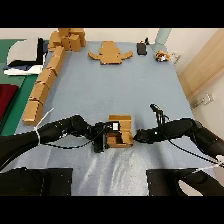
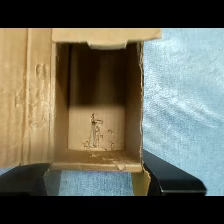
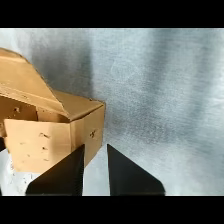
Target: Fold the box.
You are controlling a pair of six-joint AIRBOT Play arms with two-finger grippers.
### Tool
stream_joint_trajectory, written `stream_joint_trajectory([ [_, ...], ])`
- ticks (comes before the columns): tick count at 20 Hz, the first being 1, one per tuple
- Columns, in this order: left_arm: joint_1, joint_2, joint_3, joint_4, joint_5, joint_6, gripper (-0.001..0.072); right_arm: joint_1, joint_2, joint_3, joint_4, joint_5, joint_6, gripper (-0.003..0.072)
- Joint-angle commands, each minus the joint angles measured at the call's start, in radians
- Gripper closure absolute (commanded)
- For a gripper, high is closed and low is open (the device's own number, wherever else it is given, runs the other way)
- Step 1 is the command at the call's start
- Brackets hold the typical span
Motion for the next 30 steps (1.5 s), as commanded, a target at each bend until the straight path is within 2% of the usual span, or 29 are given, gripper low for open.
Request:
stream_joint_trajectory([
  [1,0.000,0.001,0.000,0.000,0.000,0.000,0.0256,0.000,0.008,0.021,0.007,0.001,-0.001,0.0456],
  [5,0.000,0.001,0.000,0.000,0.001,0.000,0.0255,0.004,0.006,0.033,0.007,-0.011,-0.008,0.0455],
  [6,0.000,0.001,0.000,0.000,0.001,0.000,0.0255,0.013,0.000,0.029,0.006,-0.011,-0.012,0.0415],
  [7,0.000,0.001,0.000,0.000,0.000,0.000,0.0256,0.026,-0.008,0.027,0.007,-0.008,-0.012,0.0321],
  [15,0.000,0.001,0.000,0.000,0.000,0.000,0.0256,0.123,-0.062,0.034,-0.023,0.083,0.002,0.0317],
  [24,0.000,0.001,0.000,0.000,0.000,0.000,0.0256,0.245,-0.134,0.120,-0.234,0.085,0.268,0.0317],
  [30,0.000,0.001,0.000,0.000,0.000,0.000,0.0256,0.426,-0.231,0.242,-0.525,-0.082,0.668,0.0317],
])
